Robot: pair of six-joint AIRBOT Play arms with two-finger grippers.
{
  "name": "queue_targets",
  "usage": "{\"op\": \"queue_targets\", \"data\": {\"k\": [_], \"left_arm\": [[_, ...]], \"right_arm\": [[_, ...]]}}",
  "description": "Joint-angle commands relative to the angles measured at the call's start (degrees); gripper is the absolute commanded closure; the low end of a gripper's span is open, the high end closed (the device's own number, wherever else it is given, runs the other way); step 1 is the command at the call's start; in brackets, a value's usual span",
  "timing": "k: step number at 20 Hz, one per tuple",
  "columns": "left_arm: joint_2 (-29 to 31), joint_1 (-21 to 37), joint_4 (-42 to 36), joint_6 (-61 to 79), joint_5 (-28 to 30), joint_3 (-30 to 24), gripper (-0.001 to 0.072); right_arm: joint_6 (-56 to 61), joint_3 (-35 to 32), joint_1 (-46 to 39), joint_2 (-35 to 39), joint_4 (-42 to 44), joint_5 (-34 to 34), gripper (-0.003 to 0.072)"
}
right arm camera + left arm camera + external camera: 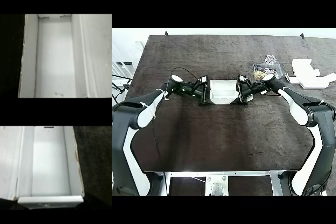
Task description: Fold the box and place the chain.
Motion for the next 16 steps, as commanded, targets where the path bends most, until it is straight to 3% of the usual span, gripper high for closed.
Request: {"op": "queue_targets", "data": {"k": [1, 16], "left_arm": [[-0.13, -0.42, -0.17, 0.15, 1.25, 0.04, -0.0009], [-0.15, -0.46, -0.81, 0.17, 1.81, 0.04, -0.0009]], "right_arm": [[0.02, -0.02, 0.02, 0.0, 0.0, 0.04, 0.0093], [0.02, -0.02, 0.02, 0.0, 0.0, 0.04, 0.0093]]}}
